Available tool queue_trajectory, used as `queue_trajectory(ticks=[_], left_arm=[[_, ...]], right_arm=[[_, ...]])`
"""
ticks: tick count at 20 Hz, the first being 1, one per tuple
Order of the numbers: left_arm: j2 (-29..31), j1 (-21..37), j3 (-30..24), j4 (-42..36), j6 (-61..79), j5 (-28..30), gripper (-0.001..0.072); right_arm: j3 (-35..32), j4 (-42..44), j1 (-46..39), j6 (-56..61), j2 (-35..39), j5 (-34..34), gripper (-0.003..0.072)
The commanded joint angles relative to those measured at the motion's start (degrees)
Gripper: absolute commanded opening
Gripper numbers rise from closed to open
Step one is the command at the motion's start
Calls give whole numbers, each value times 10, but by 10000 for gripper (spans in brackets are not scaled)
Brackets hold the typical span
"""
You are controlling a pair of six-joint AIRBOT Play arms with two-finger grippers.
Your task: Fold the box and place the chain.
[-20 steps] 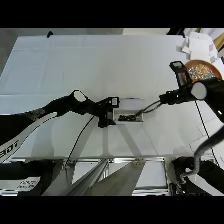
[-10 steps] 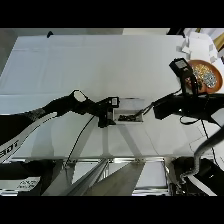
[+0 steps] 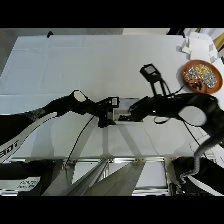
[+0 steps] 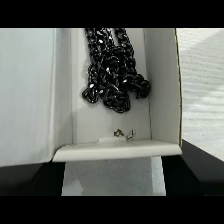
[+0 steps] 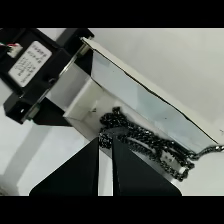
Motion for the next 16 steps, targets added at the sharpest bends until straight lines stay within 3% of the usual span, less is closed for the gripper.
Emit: queue_trajectory(ticks=[1,7,9,10,16], left_arm=[[0,0,0,0,0,0,310],[0,0,0,0,0,0,310],[0,0,0,0,0,0,310],[0,0,0,0,0,0,310],[0,0,0,0,0,0,310]], right_arm=[[0,4,5,0,-72,-11,13],[0,4,5,0,-128,-15,22],[0,4,5,0,-127,-23,196],[0,3,5,0,-123,-23,229],[0,-23,-34,0,-23,27,226]])
